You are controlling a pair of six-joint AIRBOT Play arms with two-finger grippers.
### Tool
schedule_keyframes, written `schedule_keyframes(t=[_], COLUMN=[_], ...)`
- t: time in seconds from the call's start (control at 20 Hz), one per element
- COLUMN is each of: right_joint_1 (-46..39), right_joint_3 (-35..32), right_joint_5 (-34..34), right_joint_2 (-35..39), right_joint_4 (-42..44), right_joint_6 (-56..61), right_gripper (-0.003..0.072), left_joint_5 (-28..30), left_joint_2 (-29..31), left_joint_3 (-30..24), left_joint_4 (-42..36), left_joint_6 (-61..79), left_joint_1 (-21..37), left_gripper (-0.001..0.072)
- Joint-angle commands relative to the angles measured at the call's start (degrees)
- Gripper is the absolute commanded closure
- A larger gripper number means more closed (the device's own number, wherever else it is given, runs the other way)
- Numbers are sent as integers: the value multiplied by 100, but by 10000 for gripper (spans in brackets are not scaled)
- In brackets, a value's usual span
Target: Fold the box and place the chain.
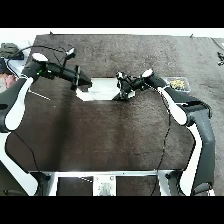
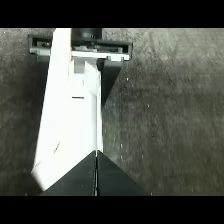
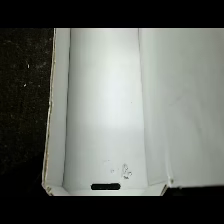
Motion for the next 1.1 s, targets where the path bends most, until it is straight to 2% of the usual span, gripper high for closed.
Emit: schedule_keyframes(t=[0.0,0.2,0.3,0.5,0.6,0.9,1.05], right_joint_1=[4,4,4,4,4,7,4], right_joint_3=[4,4,4,4,4,4,4], right_joint_5=[2,2,2,2,2,2,0], right_joint_2=[-2,-2,-2,-2,-2,-2,-2], right_joint_4=[2,2,2,0,2,2,2], right_joint_6=[2,0,2,2,2,2,2], right_gripper=[409,409,409,409,409,409,409], left_joint_5=[595,949,1572,2852,3222,3442,3445], left_joint_2=[216,210,190,173,94,-321,-420], left_joint_3=[-601,-903,-927,-922,-905,-452,-389], left_joint_4=[-22,-385,-546,-516,-527,-527,-492], left_joint_6=[72,20,-623,-726,-756,-861,-898], left_joint_1=[-258,-299,-424,-769,-750,-667,-667], left_gripper=[703,702,702,699,700,699,699])
